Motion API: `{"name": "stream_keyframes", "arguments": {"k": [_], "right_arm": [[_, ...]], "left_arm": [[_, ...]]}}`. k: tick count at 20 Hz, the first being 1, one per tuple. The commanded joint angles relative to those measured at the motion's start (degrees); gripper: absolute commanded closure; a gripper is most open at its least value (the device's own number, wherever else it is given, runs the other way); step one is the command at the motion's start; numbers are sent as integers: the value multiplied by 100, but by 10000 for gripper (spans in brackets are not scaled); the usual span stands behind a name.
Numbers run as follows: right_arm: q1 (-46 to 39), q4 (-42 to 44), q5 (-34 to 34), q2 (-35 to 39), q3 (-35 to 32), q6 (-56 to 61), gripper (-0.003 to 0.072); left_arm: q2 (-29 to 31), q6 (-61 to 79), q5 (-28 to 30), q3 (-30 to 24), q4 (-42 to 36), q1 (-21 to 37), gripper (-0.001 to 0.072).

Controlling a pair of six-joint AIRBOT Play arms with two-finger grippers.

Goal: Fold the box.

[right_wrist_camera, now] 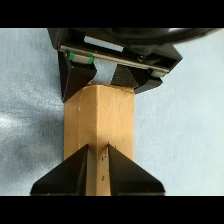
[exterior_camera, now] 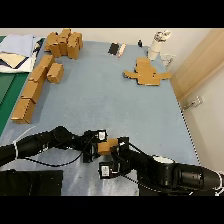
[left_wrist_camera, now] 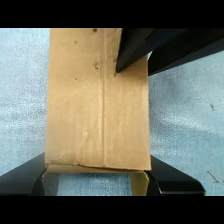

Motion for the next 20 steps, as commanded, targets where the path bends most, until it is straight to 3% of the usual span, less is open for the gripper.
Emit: {"name": "stream_keyframes", "arguments": {"k": [1,20], "right_arm": [[9,-33,0,4,48,20,532],[4,214,-37,240,179,153,567]], "left_arm": [[0,11,-24,0,4,-2,258],[0,11,-22,0,4,-2,258]]}}
